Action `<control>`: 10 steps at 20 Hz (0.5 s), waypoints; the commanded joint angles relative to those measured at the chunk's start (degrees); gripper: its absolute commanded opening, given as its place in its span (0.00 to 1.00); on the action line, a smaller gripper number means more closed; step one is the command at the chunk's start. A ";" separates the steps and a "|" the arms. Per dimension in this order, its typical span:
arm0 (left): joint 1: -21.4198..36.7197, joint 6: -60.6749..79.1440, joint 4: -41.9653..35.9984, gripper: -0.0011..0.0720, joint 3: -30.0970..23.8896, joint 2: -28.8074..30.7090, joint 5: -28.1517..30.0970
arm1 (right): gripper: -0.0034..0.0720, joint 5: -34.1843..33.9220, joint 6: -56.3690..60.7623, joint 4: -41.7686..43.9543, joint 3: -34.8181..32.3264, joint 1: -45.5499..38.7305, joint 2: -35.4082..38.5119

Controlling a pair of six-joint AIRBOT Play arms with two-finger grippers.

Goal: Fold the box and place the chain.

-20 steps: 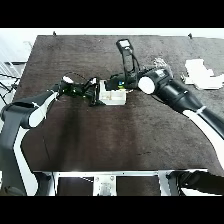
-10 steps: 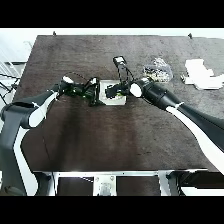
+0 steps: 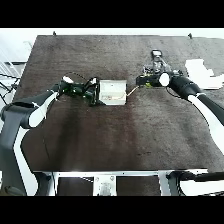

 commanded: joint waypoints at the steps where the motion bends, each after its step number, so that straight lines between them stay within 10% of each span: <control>1: 0.02 0.00 0.02 0.70 -0.02 -0.04 0.02 | 0.71 -7.76 -0.66 6.71 1.20 -6.36 -5.68; 7: 0.02 0.00 0.02 0.70 -0.02 -0.04 0.04 | 0.68 -7.76 -9.14 18.97 11.56 -6.62 -17.57; 10: 0.02 0.00 0.02 0.70 -0.02 -0.04 0.04 | 0.38 -7.54 -9.20 18.99 13.46 -6.62 -19.32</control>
